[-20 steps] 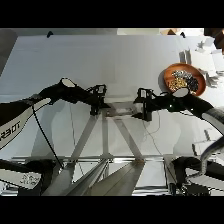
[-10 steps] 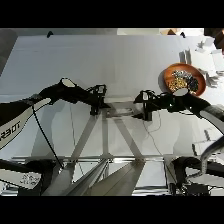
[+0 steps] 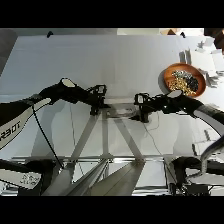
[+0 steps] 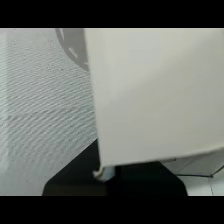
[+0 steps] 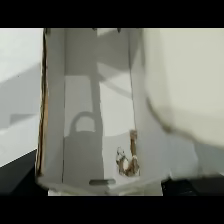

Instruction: Fold the box and place the chain.

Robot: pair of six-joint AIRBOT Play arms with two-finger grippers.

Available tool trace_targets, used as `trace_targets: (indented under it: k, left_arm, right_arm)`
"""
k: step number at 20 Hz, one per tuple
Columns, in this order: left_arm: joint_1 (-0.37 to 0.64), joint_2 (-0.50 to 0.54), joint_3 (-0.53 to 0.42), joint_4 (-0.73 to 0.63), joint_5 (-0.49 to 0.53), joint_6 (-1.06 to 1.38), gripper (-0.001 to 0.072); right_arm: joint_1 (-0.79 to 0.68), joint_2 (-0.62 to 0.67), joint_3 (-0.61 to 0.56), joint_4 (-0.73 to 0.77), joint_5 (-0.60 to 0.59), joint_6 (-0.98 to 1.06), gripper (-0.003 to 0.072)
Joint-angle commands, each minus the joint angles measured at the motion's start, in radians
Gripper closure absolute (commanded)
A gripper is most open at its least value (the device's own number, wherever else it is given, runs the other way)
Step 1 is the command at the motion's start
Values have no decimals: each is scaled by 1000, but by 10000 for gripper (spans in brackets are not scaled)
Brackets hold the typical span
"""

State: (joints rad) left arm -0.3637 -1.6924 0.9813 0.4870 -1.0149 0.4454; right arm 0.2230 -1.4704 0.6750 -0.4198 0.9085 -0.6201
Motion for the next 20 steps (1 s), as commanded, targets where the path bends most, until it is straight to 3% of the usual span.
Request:
trace_targets:
  k: [1,9,20]
  left_arm:
    - [1,0,0,0,1,0,701]
    - [1,0,0,0,1,0,701]
    - [1,0,0,0,1,0,701]
  right_arm:
    - [22,-23,0,9,-15,-13,2]
    - [-13,-23,-5,-2,-7,45,2]
    - [-24,-19,-31,85,35,-79,22]
